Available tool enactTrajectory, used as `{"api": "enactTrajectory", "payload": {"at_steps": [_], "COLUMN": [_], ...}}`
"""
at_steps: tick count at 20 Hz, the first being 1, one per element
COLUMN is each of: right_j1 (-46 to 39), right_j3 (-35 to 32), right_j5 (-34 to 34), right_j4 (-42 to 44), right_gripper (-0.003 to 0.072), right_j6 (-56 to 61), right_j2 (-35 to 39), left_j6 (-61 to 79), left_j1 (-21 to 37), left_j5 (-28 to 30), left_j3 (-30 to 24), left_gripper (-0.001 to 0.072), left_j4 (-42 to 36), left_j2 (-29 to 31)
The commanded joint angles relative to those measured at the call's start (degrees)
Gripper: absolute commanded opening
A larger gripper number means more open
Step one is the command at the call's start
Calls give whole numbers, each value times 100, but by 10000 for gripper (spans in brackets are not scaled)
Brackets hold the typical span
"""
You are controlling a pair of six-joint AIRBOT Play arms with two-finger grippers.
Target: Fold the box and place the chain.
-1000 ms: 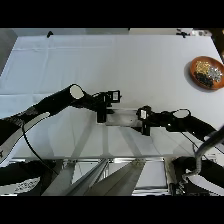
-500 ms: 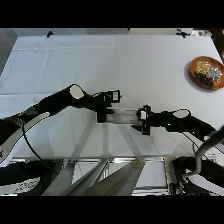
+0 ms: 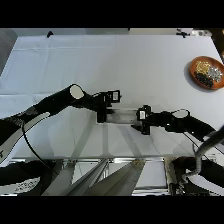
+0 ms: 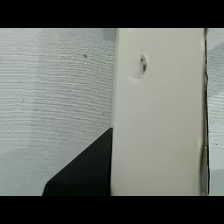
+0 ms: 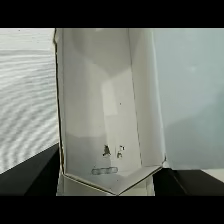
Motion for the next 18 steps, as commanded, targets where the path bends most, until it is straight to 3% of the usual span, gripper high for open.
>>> {"api": "enactTrajectory", "payload": {"at_steps": [1,2,4,18], "right_j1": [-105,-149,-179,-179], "right_j3": [4,4,4,4], "right_j5": [28,72,103,-13], "right_j4": [136,136,138,120], "right_gripper": [517,516,394,356], "right_j6": [20,20,20,-743], "right_j2": [0,0,0,-4], "left_j6": [4,4,4,4], "left_j1": [-2,-2,-2,-2], "left_j5": [-24,-24,-24,-24], "left_j3": [-2,-2,-2,-2], "left_gripper": [12,12,12,12], "left_j4": [11,11,11,11], "left_j2": [-2,0,-2,-2]}}
